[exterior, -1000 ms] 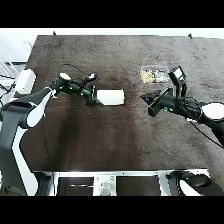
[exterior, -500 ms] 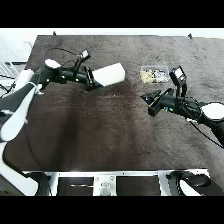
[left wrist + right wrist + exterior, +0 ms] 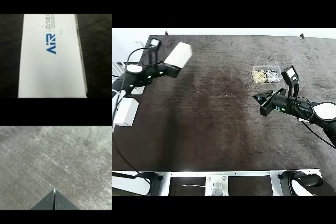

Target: Fold the box and place the chain.

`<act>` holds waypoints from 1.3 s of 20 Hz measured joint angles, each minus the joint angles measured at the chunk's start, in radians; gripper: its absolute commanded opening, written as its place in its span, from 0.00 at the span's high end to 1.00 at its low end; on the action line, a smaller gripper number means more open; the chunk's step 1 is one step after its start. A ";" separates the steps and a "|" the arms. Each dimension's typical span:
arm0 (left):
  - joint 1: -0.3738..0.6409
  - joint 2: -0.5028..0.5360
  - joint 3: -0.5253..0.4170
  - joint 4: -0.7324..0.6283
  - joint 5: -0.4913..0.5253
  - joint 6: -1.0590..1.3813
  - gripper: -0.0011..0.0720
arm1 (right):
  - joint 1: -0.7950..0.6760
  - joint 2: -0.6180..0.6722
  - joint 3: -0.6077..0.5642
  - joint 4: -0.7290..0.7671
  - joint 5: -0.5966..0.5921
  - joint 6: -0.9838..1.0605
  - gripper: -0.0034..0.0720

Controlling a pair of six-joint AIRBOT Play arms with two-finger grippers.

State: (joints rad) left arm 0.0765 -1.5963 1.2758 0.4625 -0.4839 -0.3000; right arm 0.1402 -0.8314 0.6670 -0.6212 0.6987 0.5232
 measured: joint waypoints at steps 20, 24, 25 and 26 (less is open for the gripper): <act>0.181 -0.071 -0.163 0.103 0.232 -0.204 0.96 | 0.000 0.000 -0.007 0.003 0.000 0.002 0.94; 0.180 -0.071 -0.167 0.107 0.246 -0.211 0.43 | 0.000 0.000 -0.014 0.005 0.000 0.013 0.94; 0.181 -0.071 -0.167 0.108 0.251 -0.214 0.39 | 0.000 0.000 -0.014 0.008 0.000 0.022 0.94; 0.181 -0.071 -0.167 0.108 0.255 -0.217 0.38 | 0.000 0.000 -0.015 0.010 0.000 0.030 0.94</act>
State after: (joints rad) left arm 0.2577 -1.6676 1.1091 0.5709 -0.2291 -0.5175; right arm 0.1402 -0.8314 0.6521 -0.6113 0.6991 0.5529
